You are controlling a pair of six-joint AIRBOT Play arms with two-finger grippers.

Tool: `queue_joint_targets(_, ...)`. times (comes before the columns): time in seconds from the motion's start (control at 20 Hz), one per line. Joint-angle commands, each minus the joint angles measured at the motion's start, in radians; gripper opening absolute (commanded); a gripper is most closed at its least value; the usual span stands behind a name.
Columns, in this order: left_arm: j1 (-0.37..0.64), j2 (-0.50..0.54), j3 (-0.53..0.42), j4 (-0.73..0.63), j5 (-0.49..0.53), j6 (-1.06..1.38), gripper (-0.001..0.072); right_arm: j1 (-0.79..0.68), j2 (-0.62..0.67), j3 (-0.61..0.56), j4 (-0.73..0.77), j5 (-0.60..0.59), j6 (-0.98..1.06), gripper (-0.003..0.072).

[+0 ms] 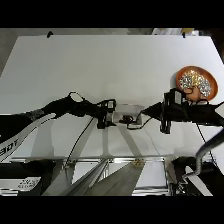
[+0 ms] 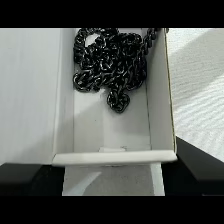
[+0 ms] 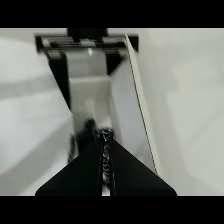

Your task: Fold the box and place the chain.

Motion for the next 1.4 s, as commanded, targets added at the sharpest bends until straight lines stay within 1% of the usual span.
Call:
queue_joint_targets(0.0, 0.000, 0.000, 0.000, 0.000, 0.000, 0.000, 0.0330, 0.001, 0.021, 0.001, 0.189, 0.062, 0.003, 0.0015)
queue_joint_targets(0.2, 0.000, 0.001, 0.000, 0.000, 0.000, 0.000, 0.0330, 0.001, 0.019, 0.000, 0.329, 0.058, -0.037, 0.0015)
queue_joint_targets(0.3, 0.000, 0.001, 0.000, 0.000, 0.000, 0.000, 0.0330, 0.001, 0.018, 0.000, 0.339, 0.049, -0.054, 0.0015)
queue_joint_targets(0.4, 0.000, 0.001, 0.000, 0.000, 0.000, 0.000, 0.0330, 0.001, 0.003, 0.000, 0.311, 0.032, -0.054, 0.0016)
queue_joint_targets(0.5, 0.000, 0.000, 0.000, 0.000, 0.000, 0.000, 0.0330, 0.015, -0.027, 0.000, 0.266, 0.010, -0.054, 0.0016)
queue_joint_targets(0.6, 0.000, 0.000, 0.000, 0.000, 0.000, 0.000, 0.0330, 0.068, -0.076, -0.001, 0.192, -0.039, -0.054, 0.0016)
queue_joint_targets(0.8, 0.000, 0.001, 0.000, 0.000, 0.000, 0.000, 0.0330, 0.164, -0.203, -0.001, 0.040, -0.179, -0.053, 0.0018)
queue_joint_targets(0.85, 0.000, 0.001, 0.000, 0.000, 0.000, 0.000, 0.0330, 0.169, -0.228, -0.001, 0.013, -0.193, -0.053, 0.0035)
queue_joint_targets(0.9, 0.000, 0.001, 0.000, 0.000, 0.000, 0.000, 0.0330, 0.169, -0.244, -0.001, -0.003, -0.198, -0.053, 0.0113)
queue_joint_targets(1.0, 0.000, 0.000, 0.000, 0.000, 0.000, 0.000, 0.0330, 0.167, -0.243, 0.000, -0.039, -0.204, -0.053, 0.0182)
queue_joint_targets(1.15, 0.000, 0.000, 0.000, 0.000, 0.000, 0.000, 0.0330, 0.113, -0.200, 0.000, -0.066, -0.170, -0.050, 0.0178)
queue_joint_targets(1.25, 0.000, 0.001, 0.000, 0.000, 0.000, 0.000, 0.0330, 0.054, -0.155, 0.000, -0.158, -0.139, -0.049, 0.0176)
queue_joint_targets(1.35, 0.000, 0.001, 0.000, 0.000, 0.000, 0.000, 0.0330, 0.005, -0.136, 0.000, -0.298, -0.108, -0.041, 0.0176)
